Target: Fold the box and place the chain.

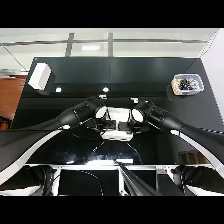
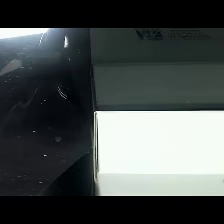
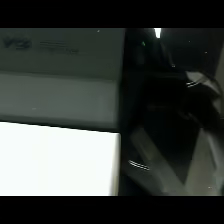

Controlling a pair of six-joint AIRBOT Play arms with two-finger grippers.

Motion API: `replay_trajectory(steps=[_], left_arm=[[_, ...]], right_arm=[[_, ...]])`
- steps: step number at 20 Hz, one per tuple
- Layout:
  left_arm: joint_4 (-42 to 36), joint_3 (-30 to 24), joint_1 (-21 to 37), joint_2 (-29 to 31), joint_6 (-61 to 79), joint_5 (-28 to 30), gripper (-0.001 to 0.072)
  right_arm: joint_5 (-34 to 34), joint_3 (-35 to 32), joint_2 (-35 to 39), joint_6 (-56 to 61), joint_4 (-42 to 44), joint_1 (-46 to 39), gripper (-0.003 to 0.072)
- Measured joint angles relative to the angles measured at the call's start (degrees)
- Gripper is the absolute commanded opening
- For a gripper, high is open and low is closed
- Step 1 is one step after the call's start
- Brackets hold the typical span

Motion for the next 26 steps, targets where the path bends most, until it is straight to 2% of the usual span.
replay_trajectory(steps=[4, 5, 6, 9, 11, 16, 17, 18, 19, 26], left_arm=[[-0.15, 0.00, 0.00, 0.00, -0.15, 0.00, 0.0029], [-0.13, 0.00, 0.00, 0.00, -0.13, 0.00, 0.0028], [0.02, 0.00, 0.00, 0.00, 0.07, 0.13, 0.0028], [-0.17, 0.00, 0.00, 0.00, 0.07, 0.28, 0.0028], [-0.09, 0.00, 0.00, 0.00, 0.07, 0.17, 0.0028], [-0.13, 0.00, 0.00, 0.00, -0.13, 0.02, 0.0029], [-0.15, 0.02, 0.00, 0.00, -0.13, 0.04, 0.0028], [-0.11, 0.00, 0.00, 0.00, -0.04, 0.11, 0.0028], [-0.15, 0.00, 0.02, 0.00, 0.11, 0.37, 0.0028], [-0.20, 0.02, 0.00, 0.00, 0.09, 0.09, 0.0029]], right_arm=[[-0.42, 0.00, -0.22, 0.20, 0.07, 0.00, 0.0022], [-0.42, 0.00, -0.24, 0.22, 0.09, 0.00, 0.0097], [-0.46, 0.00, -0.24, 0.02, 0.13, 0.00, 0.0220], [-0.90, 0.00, -0.28, 0.02, 0.35, 0.00, 0.0216], [-1.01, 0.00, -0.28, 0.04, 0.22, 0.02, 0.0018], [-1.07, 0.00, -0.28, 0.17, 0.07, 0.00, 0.0021], [-1.09, 0.00, -0.22, -0.39, 0.09, 0.00, 0.0075], [-1.05, 0.00, -0.02, -1.40, 0.09, 0.00, 0.0317], [-1.44, 0.02, 0.39, -2.32, 0.55, 0.00, 0.0455], [1.53, 0.55, 5.95, -6.05, 0.11, -1.09, 0.0457]])
